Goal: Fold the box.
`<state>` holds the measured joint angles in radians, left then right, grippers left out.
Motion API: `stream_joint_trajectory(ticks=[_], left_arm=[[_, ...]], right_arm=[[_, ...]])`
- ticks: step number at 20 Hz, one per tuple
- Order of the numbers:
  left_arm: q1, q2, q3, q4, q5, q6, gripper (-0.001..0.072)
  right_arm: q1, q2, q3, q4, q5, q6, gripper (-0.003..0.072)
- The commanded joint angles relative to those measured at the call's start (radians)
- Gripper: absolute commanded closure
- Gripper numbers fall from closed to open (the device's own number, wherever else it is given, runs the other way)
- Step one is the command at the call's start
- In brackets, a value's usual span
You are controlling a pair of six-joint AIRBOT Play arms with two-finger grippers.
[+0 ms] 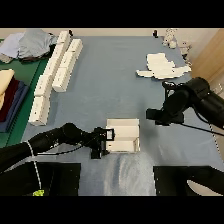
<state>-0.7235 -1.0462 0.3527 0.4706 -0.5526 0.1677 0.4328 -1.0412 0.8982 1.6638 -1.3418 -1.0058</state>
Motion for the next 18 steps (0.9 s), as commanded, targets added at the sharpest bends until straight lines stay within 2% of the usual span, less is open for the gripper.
stream_joint_trajectory(ticks=[1,4,7,10,13,15,18], left_arm=[[0.000,0.000,0.001,0.000,0.000,0.000,0.0235],[0.000,0.000,0.001,0.000,0.000,0.000,0.0235],[0.000,0.000,0.001,0.000,0.000,0.000,0.0235],[0.000,0.000,0.001,0.000,0.000,0.000,0.0236],[0.000,0.000,0.001,0.000,0.000,0.000,0.0236],[0.000,0.000,0.001,0.000,0.000,0.000,0.0235],[0.000,0.000,0.001,0.000,0.000,0.000,0.0236]], right_arm=[[-0.285,-0.127,-0.037,0.476,0.138,-0.474,0.0686],[-0.371,-0.287,-0.037,0.773,0.120,-0.835,0.0686],[-0.354,-0.404,-0.013,0.963,-0.043,-1.124,0.0687],[-0.311,-0.434,0.016,0.962,-0.202,-1.233,0.0688],[-0.272,-0.419,0.019,0.932,-0.327,-1.239,0.0687],[-0.230,-0.393,0.019,0.883,-0.323,-1.239,0.0687],[-0.153,-0.332,0.013,0.814,-0.250,-1.268,0.0687]])
